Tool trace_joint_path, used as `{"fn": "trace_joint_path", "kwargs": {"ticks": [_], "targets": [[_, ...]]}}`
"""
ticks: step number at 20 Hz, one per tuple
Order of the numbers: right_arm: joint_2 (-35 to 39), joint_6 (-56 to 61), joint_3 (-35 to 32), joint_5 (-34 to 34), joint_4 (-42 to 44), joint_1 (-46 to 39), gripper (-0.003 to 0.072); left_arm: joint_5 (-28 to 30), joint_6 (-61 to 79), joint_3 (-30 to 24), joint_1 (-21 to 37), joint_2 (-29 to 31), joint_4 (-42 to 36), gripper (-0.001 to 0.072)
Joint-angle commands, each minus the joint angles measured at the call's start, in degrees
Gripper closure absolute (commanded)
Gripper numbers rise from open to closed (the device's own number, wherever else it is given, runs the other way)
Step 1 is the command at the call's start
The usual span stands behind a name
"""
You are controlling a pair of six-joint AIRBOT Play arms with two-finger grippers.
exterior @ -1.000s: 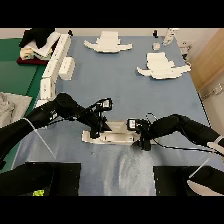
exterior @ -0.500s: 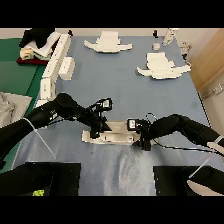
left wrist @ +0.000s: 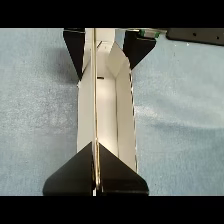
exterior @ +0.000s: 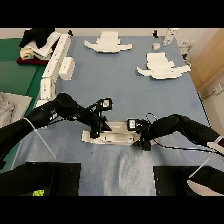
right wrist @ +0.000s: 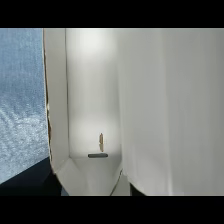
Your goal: Fold the box.
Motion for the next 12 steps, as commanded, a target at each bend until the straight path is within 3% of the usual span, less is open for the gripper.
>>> {"fn": "trace_joint_path", "kwargs": {"ticks": [1,12], "targets": [[0.0,0.0,0.0,0.0,0.0,0.0,0.0168,0.0,0.0,0.1,0.0,0.0,-1.5,0.0697],[0.0,0.0,0.0,0.0,0.0,0.0,0.0169,-0.5,0.0,0.1,0.0,0.0,-1.3,0.0696]]}}
